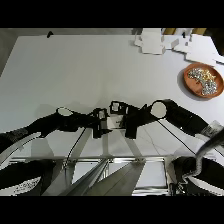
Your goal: Fold the box and place the chain.
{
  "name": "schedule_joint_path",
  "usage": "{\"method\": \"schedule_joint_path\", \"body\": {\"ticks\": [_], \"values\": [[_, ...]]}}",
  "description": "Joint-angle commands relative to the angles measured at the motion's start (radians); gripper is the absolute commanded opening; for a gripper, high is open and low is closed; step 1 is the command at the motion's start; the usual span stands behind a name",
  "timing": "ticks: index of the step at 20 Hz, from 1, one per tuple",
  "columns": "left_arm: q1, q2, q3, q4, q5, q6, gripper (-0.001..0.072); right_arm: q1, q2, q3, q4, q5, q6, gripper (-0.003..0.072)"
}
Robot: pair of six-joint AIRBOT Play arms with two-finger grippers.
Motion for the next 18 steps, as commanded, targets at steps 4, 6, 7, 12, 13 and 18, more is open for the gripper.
{"method": "schedule_joint_path", "body": {"ticks": [4,6,7,12,13,18], "values": [[0.0,0.0,0.0,-0.001,-0.001,0.0,0.0211,0.0,0.0,-0.008,-0.004,0.002,0.003,0.0017],[0.0,0.0,0.0,-0.001,-0.001,0.0,0.0211,0.0,0.017,0.0,-0.006,-0.019,0.085,0.0017],[0.0,0.0,0.0,-0.001,-0.001,0.0,0.0211,0.0,0.034,0.016,-0.009,-0.033,0.142,0.0017],[0.0,0.0,0.0,-0.001,-0.001,0.0,0.0211,-0.005,0.116,0.129,-0.354,-0.035,0.531,0.0019],[0.0,0.0,0.0,-0.001,-0.002,0.0,0.0211,-0.025,0.129,0.132,-0.425,-0.011,0.632,0.0019],[0.0,0.0,0.0,-0.001,-0.001,0.0,0.0211,-0.282,0.132,0.129,-0.55,0.309,0.814,0.0017]]}}
